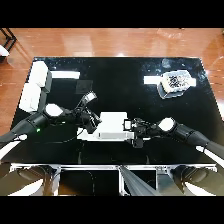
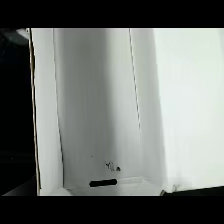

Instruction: Fold the box and place the chain.

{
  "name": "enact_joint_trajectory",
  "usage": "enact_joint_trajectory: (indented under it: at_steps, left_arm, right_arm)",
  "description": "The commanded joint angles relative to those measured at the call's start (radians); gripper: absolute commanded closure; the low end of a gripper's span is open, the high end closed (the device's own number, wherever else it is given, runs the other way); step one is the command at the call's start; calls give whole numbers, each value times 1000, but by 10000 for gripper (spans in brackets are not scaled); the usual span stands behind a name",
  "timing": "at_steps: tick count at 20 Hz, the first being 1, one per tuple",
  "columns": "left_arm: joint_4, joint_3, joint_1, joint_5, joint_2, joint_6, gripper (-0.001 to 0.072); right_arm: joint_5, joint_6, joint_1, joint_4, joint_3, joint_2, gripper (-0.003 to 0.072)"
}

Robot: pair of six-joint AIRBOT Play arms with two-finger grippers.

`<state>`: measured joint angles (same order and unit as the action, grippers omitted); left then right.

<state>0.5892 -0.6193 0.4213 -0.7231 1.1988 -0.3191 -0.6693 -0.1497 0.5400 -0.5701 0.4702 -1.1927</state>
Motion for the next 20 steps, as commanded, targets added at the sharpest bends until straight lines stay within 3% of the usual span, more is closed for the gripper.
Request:
enact_joint_trajectory:
  at_steps: [1,3,7,8,9,12,14,20]
  left_arm:
    - [135,-41,-23,1,-56,-121,691]
    - [229,-46,-56,-58,-130,-138,691]
    - [342,-41,-156,-340,-207,-138,672]
    - [348,-27,-171,-385,-207,-138,437]
    - [356,-6,-170,-388,-207,-140,73]
    - [398,47,-135,-371,-206,93,77]
    - [376,71,-97,-308,-206,258,77]
    - [330,85,-5,-154,-137,316,77]
  right_arm:
    - [0,0,0,0,1,-1,212]
    - [0,0,0,0,1,-1,212]
    - [0,0,0,0,1,-1,211]
    - [0,0,0,0,1,-1,211]
    - [0,0,0,0,1,-1,211]
    - [0,0,0,0,1,-1,211]
    - [0,0,0,0,1,-1,211]
    - [0,0,0,0,1,-1,211]
